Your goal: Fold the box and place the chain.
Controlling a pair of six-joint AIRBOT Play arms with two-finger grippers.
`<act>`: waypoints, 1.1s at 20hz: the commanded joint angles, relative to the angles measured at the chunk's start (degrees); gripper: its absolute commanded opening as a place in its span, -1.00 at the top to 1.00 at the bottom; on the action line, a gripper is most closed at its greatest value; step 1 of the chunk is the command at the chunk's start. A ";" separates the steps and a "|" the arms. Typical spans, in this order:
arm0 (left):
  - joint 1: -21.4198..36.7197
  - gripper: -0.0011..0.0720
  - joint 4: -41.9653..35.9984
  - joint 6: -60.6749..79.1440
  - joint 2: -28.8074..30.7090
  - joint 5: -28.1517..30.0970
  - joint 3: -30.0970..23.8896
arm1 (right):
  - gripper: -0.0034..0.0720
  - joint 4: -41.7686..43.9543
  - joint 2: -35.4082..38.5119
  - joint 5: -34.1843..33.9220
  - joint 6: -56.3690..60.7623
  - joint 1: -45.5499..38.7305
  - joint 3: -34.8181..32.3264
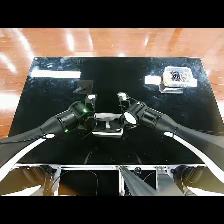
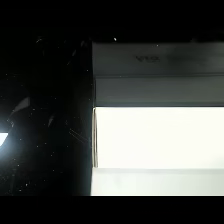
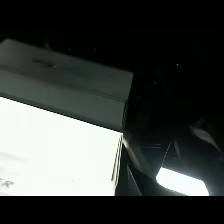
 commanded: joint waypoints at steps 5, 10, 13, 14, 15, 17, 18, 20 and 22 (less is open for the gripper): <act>-0.04 0.90 0.04 0.02 0.00 0.02 0.00 | -0.06 -0.28 -1.66 1.05 0.04 0.26 0.44; -0.04 0.90 0.04 0.02 0.00 0.00 0.00 | -0.06 -0.26 -2.01 0.98 0.04 0.26 0.44; -0.04 0.90 0.02 0.02 0.00 0.02 0.00 | -0.06 -0.26 -2.01 0.90 0.04 0.26 0.44; -0.04 0.90 0.02 0.02 0.00 0.02 0.00 | -0.06 -0.26 -2.01 0.83 0.04 0.26 0.44; -0.04 0.90 0.04 0.02 0.00 0.02 0.00 | -0.06 -0.26 -2.01 0.83 0.04 0.26 0.44; -0.04 0.90 0.02 0.02 0.00 0.00 0.00 | -0.06 -0.26 -2.01 0.81 0.02 0.26 0.44; -0.04 0.90 0.02 0.02 0.00 0.02 0.00 | -0.06 -0.26 -2.01 0.70 0.04 0.26 0.44; -0.04 0.90 0.02 0.02 0.00 0.00 0.00 | -0.05 -0.26 -2.01 0.55 0.04 0.26 0.44; -0.04 0.90 0.04 0.02 0.00 0.02 0.00 | -0.01 -0.26 -2.03 0.42 0.02 0.26 0.44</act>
